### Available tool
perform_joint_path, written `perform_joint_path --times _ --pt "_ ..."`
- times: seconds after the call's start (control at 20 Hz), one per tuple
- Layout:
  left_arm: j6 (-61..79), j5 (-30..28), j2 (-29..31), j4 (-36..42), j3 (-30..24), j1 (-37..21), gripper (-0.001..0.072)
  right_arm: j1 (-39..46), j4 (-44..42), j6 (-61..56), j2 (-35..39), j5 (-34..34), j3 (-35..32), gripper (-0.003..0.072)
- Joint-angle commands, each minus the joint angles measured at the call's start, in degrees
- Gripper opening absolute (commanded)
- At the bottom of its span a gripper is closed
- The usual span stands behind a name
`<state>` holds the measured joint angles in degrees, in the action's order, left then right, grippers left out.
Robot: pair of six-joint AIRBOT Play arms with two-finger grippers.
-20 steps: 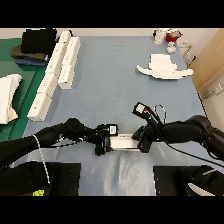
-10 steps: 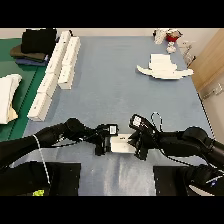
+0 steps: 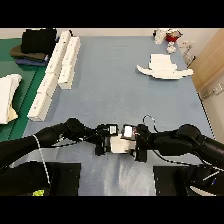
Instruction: Fold the box.
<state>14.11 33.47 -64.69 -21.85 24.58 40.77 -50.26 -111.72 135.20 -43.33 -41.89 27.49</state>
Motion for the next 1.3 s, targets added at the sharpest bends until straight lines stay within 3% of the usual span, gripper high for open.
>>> perform_joint_path --times 0.0,0.1,0.45,0.6,1.2,1.25 --pt "0.00 0.04 0.00 -0.02 0.02 -0.04 0.0511 -2.40 3.74 6.14 -3.32 2.47 0.20 0.0586" --pt "0.00 0.02 0.00 -0.02 0.02 -0.04 0.0511 -3.76 7.98 5.79 -3.17 3.63 0.52 0.0585" --pt "0.00 0.02 0.00 -0.02 0.02 -0.04 0.0511 -3.80 8.48 5.84 -2.73 3.45 2.21 0.0583" --pt "0.00 0.02 0.00 -0.02 0.02 -0.04 0.0511 -3.80 9.64 5.68 -2.29 3.45 2.64 0.0517" --pt "0.00 0.02 0.00 -0.04 0.02 -0.04 0.0511 -3.63 13.94 1.53 -0.61 3.54 3.52 0.0504" --pt "0.00 0.00 0.00 -0.02 0.02 -0.04 0.0511 -3.63 14.53 0.94 -0.79 3.58 3.52 0.0437"
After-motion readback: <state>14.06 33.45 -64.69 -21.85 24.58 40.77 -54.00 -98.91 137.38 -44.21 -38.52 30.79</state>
